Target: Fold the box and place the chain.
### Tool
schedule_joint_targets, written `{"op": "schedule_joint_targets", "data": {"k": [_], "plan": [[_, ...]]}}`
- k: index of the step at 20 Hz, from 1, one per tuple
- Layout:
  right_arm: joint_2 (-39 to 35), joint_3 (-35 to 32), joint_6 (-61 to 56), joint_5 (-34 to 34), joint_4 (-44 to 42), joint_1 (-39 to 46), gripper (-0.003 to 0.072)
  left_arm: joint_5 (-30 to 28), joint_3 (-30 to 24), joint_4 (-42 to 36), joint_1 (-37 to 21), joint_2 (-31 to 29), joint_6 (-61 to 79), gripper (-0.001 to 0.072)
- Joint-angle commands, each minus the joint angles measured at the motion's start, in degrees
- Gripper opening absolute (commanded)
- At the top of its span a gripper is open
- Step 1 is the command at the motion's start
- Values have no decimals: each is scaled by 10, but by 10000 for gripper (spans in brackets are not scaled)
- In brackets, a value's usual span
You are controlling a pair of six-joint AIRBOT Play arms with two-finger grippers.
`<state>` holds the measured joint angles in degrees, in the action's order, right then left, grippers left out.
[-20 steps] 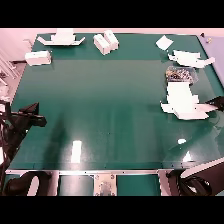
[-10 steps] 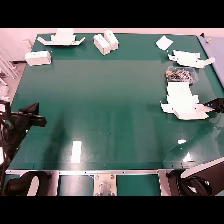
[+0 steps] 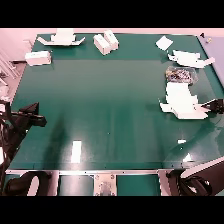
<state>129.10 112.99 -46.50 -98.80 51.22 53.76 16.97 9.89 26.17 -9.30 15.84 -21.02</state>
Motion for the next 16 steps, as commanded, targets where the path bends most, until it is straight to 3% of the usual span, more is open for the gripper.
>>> {"op": "schedule_joint_targets", "data": {"k": [1, 2, 3, 4, 7, 12, 16], "plan": [[14, 0, 1, -20, -2, -5, 184, 0, 0, 0, 0, 0, 0, 21], [13, 0, 5, -19, -2, -6, 176, 0, 0, 0, 0, 0, 0, 21], [13, 0, 5, -19, -2, -6, 74, 0, 0, 0, 0, 0, 0, 21], [13, 0, 5, -18, -2, -6, 19, 0, 0, 0, 0, 0, 0, 21], [13, 0, 5, -27, -16, -6, 19, 0, 0, 0, 0, 0, 0, 21], [8, 0, -21, -68, -174, -12, 17, 0, 0, 0, 0, 0, 0, 21], [-21, 0, -46, -68, -185, -53, 16, 0, 0, 0, 0, 0, 0, 21]]}}
